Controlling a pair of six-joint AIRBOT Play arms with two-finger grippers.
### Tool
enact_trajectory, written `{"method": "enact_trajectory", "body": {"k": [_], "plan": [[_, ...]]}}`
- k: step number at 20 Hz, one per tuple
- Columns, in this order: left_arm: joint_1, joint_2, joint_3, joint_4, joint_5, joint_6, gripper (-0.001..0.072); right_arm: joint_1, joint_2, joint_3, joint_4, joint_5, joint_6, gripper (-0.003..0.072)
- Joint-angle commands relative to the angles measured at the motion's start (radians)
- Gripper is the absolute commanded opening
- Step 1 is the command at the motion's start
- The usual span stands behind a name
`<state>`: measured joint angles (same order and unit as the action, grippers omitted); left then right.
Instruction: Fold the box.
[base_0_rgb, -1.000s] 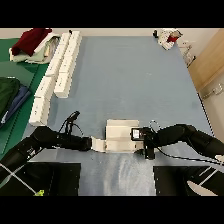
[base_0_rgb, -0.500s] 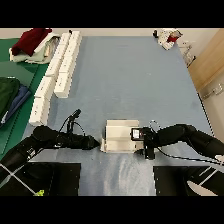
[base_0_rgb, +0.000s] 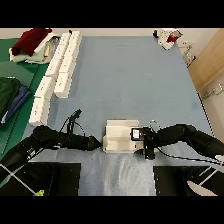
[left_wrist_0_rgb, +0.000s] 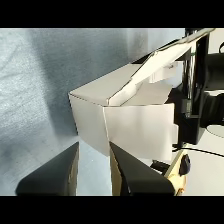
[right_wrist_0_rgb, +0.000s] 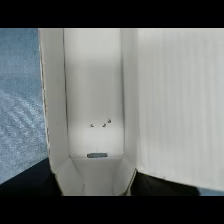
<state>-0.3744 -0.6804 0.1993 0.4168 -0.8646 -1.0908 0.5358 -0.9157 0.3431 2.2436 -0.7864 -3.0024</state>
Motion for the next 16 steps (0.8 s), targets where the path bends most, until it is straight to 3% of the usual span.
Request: {"method": "enact_trajectory", "body": {"k": [1,4,7,12,16], "plan": [[0.000,0.000,0.005,-0.029,-0.012,0.037,0.0287,0.000,0.001,0.000,0.000,0.000,0.000,0.0510],[0.000,0.000,0.040,-0.011,-0.036,-0.028,0.0286,0.000,0.001,0.000,0.000,0.000,0.000,0.0510],[-0.051,0.000,0.093,0.137,-0.012,-0.200,0.0285,0.000,0.001,0.000,0.000,0.000,0.000,0.0510],[-0.315,-0.007,0.169,0.505,0.158,-0.695,0.0286,0.000,0.001,0.000,0.000,0.000,0.000,0.0510],[-0.464,-0.077,0.232,0.617,0.214,-0.908,0.0286,0.000,0.001,0.000,0.000,0.000,0.000,0.0510]]}}
